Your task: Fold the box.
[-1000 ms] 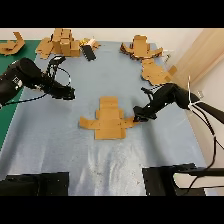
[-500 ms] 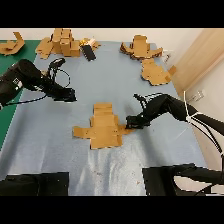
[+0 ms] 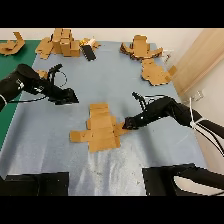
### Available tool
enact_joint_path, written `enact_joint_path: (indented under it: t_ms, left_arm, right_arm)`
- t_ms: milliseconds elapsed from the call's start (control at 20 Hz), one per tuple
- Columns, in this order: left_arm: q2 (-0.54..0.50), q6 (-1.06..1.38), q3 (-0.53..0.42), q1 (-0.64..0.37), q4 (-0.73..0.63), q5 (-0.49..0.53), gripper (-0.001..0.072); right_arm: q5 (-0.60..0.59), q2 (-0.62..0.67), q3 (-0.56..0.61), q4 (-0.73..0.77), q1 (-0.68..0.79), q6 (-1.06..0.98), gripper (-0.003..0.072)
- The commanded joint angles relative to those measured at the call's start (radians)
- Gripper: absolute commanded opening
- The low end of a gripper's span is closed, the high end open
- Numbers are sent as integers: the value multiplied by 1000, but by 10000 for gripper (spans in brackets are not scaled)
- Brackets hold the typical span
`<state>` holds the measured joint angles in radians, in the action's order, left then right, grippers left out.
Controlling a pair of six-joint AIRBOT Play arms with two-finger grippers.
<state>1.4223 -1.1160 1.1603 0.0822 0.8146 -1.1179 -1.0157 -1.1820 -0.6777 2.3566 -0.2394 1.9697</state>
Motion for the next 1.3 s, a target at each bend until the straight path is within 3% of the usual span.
enact_joint_path:
  t_ms: [0,150,400,850,900,950,1150,1200,1250]
  left_arm:
    - [37,93,-27,-56,-82,-96,508]
    - [90,198,-73,-54,-174,-137,508]
    - [183,301,-103,-22,-251,-145,508]
    - [199,457,-103,85,-354,-145,507]
    - [199,473,-103,93,-367,-146,491]
    - [199,487,-103,97,-377,-145,385]
    - [199,501,-103,99,-378,-149,322]
    - [199,511,-103,99,-378,-153,191]
    - [199,525,-103,99,-378,-156,163]
  right_arm:
    - [79,105,119,79,0,154,3]
    - [106,121,180,89,0,216,3]
    - [119,122,187,116,0,283,3]
    - [121,122,187,124,0,282,3]
    - [122,122,187,124,0,282,3]
    - [122,122,187,124,0,282,3]
    - [122,122,187,124,0,282,3]
    - [122,122,187,124,0,282,3]
    - [123,122,187,124,0,282,3]
